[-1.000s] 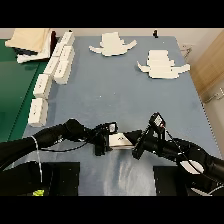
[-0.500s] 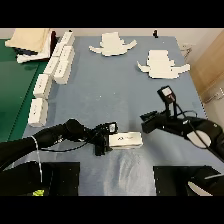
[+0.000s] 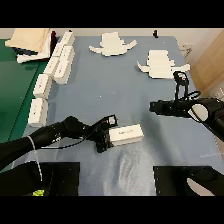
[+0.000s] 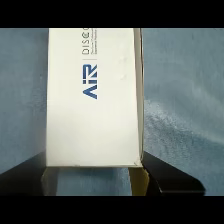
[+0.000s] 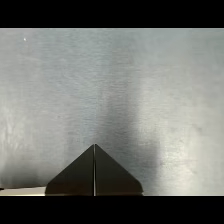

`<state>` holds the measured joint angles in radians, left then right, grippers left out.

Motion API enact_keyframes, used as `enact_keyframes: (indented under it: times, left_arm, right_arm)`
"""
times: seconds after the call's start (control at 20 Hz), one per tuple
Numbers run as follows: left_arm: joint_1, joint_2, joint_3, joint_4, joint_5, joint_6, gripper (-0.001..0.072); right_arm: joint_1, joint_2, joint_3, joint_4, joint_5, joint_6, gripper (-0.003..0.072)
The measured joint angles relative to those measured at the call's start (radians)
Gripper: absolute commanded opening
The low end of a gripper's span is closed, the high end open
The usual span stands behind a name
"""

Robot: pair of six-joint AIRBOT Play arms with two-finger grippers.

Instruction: Fold the box.

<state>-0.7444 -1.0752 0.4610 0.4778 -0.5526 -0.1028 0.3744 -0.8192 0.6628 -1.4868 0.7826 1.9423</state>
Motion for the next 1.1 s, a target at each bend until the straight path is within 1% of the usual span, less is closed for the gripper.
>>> enact_keyframes:
  times: [0.15, 0.25, 0.3, 0.4, 0.5, 0.7, 0.8, 0.95, 1.1]
  left_arm:
    - [0.058, 0.051, 0.019, 0.152, -0.007, -0.232, 0.0460]
    - [0.133, 0.085, 0.032, 0.316, -0.013, -0.459, 0.0461]
    - [0.184, 0.101, 0.040, 0.407, -0.018, -0.583, 0.0460]
    - [0.301, 0.123, 0.057, 0.549, -0.023, -0.789, 0.0460]
    - [0.420, 0.133, 0.078, 0.634, -0.021, -0.919, 0.0460]
    - [0.613, 0.120, 0.117, 0.710, 0.022, -1.075, 0.0461]
    - [0.671, 0.092, 0.128, 0.725, 0.045, -1.121, 0.0460]
    - [0.715, 0.027, 0.150, 0.739, 0.096, -1.155, 0.0460]
    - [0.732, -0.049, 0.196, 0.744, 0.133, -1.170, 0.0460]
  right_arm:
    - [-0.006, -0.018, 0.006, -0.096, 0.003, 0.105, 0.0004]
    - [-0.008, -0.023, 0.007, -0.158, 0.003, 0.156, 0.0004]
    - [-0.008, -0.024, 0.008, -0.182, 0.003, 0.172, 0.0004]
    - [-0.008, -0.027, 0.008, -0.211, 0.003, 0.194, 0.0004]
    - [-0.008, -0.028, 0.008, -0.229, 0.003, 0.206, 0.0004]
    - [-0.008, -0.029, 0.008, -0.246, 0.003, 0.216, 0.0004]
    - [-0.008, -0.029, 0.008, -0.249, 0.003, 0.219, 0.0004]
    - [-0.008, -0.029, 0.008, -0.251, 0.003, 0.219, 0.0004]
    - [-0.008, -0.029, 0.008, -0.253, 0.002, 0.219, 0.0004]
